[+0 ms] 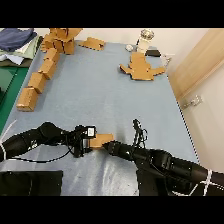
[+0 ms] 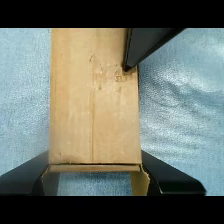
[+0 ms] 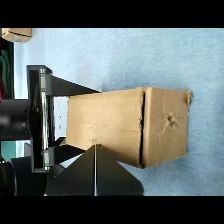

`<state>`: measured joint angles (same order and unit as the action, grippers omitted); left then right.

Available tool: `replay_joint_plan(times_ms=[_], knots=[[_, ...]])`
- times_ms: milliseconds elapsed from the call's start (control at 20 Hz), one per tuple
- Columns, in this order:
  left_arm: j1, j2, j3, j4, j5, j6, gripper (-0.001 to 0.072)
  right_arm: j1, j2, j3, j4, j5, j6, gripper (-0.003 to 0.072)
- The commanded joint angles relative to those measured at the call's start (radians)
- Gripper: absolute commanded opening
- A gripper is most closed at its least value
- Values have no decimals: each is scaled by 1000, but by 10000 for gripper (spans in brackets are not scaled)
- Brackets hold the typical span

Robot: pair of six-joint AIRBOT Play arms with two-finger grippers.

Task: Fold the box.

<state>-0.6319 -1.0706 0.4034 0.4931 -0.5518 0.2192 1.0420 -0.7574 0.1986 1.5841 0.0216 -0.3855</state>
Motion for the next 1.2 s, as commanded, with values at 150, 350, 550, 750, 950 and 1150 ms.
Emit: replay_joint_plan(times_ms=[150,350,550,750,950,1150], knots=[[0,0,1,0,0,0,389,1,-35,0,-2,-6,1,3],[0,0,0,0,0,0,389,1,-35,0,-2,-15,0,3],[0,0,1,0,0,0,389,1,-34,2,-7,-20,0,3],[0,0,0,0,0,0,389,0,31,47,-72,-80,0,2],[0,0,1,0,0,0,389,-1,166,144,-267,-513,0,2],[0,0,1,0,0,0,389,-47,209,238,-419,-930,1,3]])
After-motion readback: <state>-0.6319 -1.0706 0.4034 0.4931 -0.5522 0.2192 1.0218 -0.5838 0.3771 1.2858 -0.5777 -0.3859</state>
